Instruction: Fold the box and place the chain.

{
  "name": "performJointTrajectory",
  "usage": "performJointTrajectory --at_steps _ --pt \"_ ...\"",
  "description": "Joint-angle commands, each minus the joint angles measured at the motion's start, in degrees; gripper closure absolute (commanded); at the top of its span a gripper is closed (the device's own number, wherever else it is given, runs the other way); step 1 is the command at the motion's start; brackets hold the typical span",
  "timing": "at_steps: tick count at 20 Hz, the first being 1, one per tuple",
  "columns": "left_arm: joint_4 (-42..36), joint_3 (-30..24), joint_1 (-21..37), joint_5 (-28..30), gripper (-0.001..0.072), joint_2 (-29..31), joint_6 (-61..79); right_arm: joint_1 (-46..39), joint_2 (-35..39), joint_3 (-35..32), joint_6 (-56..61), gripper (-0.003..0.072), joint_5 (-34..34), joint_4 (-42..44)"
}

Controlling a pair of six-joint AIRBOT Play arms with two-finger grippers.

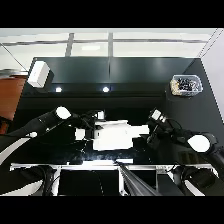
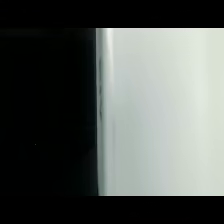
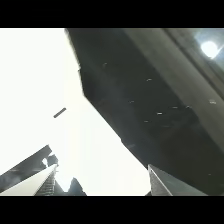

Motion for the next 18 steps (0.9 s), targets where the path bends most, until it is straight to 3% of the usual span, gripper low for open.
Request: performJointTrajectory --at_steps 1,9,14,18 --pt "0.42 0.00 0.00 0.35 0.0677 -0.04 0.04 3.56 -2.84 -1.01 -5.55 -0.0025 -1.09 0.20" --pt "0.42 0.00 0.00 0.35 0.0677 -0.04 0.02 14.19 -11.87 -1.01 -12.59 -0.0024 -9.49 0.17" --pt "0.42 0.00 0.00 0.35 0.0677 -0.04 0.02 15.74 -13.49 -0.98 -17.46 -0.0024 -11.39 0.96" --pt "0.42 0.00 0.00 0.35 0.0677 -0.04 0.02 15.74 -13.49 -1.01 -22.67 -0.0024 -11.34 9.86"
